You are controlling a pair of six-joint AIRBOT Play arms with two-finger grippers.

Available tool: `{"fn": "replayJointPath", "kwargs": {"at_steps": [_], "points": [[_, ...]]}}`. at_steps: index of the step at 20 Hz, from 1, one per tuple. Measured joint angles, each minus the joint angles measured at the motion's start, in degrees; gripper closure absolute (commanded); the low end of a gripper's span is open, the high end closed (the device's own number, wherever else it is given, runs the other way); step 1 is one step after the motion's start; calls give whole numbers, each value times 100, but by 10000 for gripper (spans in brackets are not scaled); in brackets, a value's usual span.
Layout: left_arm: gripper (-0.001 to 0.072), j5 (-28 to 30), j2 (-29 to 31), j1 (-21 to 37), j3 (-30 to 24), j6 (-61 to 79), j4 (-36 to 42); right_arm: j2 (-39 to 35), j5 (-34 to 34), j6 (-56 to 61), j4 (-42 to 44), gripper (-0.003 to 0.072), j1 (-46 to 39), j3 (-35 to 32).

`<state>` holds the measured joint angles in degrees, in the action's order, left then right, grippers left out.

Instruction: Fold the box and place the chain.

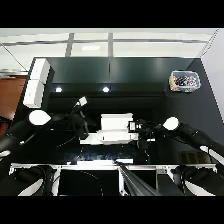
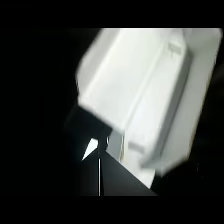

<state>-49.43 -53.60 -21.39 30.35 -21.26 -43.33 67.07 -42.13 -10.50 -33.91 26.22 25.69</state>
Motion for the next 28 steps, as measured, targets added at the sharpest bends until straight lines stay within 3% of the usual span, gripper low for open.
{"fn": "replayJointPath", "kwargs": {"at_steps": [2, 3, 4, 7, 13, 17, 18, 19, 21, 28], "points": [[121, -621, 350, 197, 0, -79, -789, 0, 0, 0, 0, 440, 0, 0], [-11, -885, 444, 221, -24, -2, -1014, 0, 0, 0, 0, 440, 0, 0], [-11, -1145, 505, 205, -70, 164, -1152, 0, 0, 0, 0, 440, -2, 0], [-4, -1093, 481, -76, -238, 549, -1252, 0, 2, 2, 0, 440, 0, 0], [3, 7, -42, -940, -365, 1091, -957, 0, 9, 4, 0, 440, 0, 0], [35, 566, -374, -1198, -372, 1187, -688, 0, 11, 9, 0, 440, 0, 0], [92, 621, -426, -1222, -374, 1189, -649, 0, 13, 11, 0, 440, 0, 0], [204, 678, -481, -1246, -372, 1196, -597, 0, 13, 15, 0, 440, 0, 0], [487, 702, -560, -1270, -372, 1209, -463, 0, 13, 17, 0, 440, 0, 0], [488, 898, -640, -1292, -374, 1226, -179, 0, 20, 31, 7, 440, 0, 0]]}}
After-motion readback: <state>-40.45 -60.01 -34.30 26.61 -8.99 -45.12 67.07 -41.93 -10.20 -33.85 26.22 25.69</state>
